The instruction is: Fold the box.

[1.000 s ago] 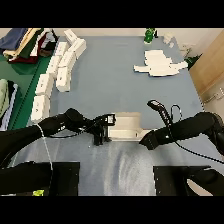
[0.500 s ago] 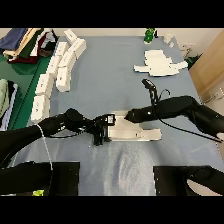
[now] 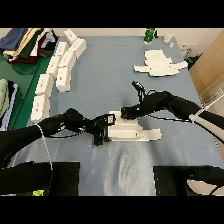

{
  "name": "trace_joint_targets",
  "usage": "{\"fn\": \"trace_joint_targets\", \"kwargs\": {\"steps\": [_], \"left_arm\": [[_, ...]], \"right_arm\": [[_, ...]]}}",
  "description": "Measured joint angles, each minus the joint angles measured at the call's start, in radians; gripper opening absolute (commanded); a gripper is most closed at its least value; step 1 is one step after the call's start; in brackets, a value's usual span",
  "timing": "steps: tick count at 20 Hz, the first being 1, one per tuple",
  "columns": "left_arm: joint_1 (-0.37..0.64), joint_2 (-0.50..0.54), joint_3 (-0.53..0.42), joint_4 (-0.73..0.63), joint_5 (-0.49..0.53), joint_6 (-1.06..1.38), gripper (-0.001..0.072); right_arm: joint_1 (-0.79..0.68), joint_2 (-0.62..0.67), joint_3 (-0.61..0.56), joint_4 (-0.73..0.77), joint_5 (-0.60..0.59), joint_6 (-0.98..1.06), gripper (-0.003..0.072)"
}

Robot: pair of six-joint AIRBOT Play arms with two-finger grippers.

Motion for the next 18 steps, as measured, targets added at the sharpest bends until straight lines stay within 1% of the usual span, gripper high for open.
{"fn": "trace_joint_targets", "kwargs": {"steps": [5,12,15,18], "left_arm": [[0.0,0.0,0.0,0.0,0.0,0.003,0.0471],[0.0,0.0,0.0,0.001,0.0,0.003,0.0472],[0.0,0.0,0.0,0.002,0.0,0.004,0.0471],[0.0,0.0,0.0,0.001,0.0,0.003,0.0471]], "right_arm": [[0.018,-0.047,0.004,-0.006,0.01,-0.004,0.0004],[0.034,-0.054,0.008,-0.007,0.008,-0.01,0.0004],[0.036,-0.005,0.024,-0.019,-0.005,-0.029,0.0004],[0.035,0.109,0.036,-0.088,-0.036,-0.039,0.0003]]}}
